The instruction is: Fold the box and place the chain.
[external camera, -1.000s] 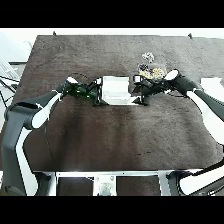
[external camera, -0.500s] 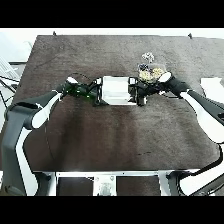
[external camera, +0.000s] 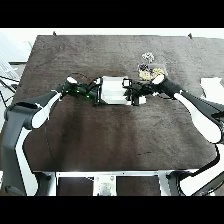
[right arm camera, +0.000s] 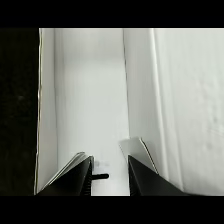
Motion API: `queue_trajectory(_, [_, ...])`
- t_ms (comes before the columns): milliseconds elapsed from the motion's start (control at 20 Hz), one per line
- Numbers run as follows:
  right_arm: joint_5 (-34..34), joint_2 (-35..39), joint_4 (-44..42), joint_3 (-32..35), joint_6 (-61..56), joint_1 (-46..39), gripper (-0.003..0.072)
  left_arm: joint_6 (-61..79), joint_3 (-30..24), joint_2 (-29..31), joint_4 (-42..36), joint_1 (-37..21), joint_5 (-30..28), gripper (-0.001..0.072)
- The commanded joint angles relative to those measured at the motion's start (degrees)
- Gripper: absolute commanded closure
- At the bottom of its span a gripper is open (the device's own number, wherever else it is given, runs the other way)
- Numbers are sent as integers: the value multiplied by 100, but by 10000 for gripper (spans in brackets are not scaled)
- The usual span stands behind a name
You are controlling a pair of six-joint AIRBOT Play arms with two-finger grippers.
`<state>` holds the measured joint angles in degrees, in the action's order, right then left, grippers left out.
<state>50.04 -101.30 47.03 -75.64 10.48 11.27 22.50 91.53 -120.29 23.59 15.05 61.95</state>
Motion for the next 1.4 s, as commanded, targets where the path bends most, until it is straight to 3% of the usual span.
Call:
queue_trajectory(0, [-162, -9, -55, -7, 149, 44, 410, 2, 0, -2, -7, 2, 9, 421])
queue_trajectory(100, [-162, -9, -127, -7, 269, 44, 386, 2, 0, -2, -7, 2, 9, 421])
queue_trajectory(250, [-162, -22, -151, -7, 271, 44, 294, 2, -2, -2, -7, 2, 7, 421])
queue_trajectory(400, [-155, -44, -151, -4, 352, 44, 138, 2, 0, -2, -7, 2, 7, 421])
queue_trajectory(700, [-155, -44, -138, -7, 374, 13, 77, 2, 0, -2, -7, 2, 4, 421])
queue_trajectory(800, [-157, -44, -103, -7, 374, -2, 145, 2, 0, -2, -7, 2, 4, 421])
queue_trajectory(850, [-157, -42, -2, -7, 367, -7, 315, 2, 0, -2, -7, 2, 4, 421])
queue_trajectory(1000, [-120, -15, 590, -7, 184, -50, 641, 2, 0, -2, -7, 2, 0, 421])
queue_trajectory(1150, [-61, 144, 1147, -7, -551, -144, 673, 2, 0, -2, -7, 2, 2, 421])
queue_trajectory(1350, [216, 643, 1172, -4, -1263, -540, 673, 2, -2, -2, -7, 2, 2, 421])
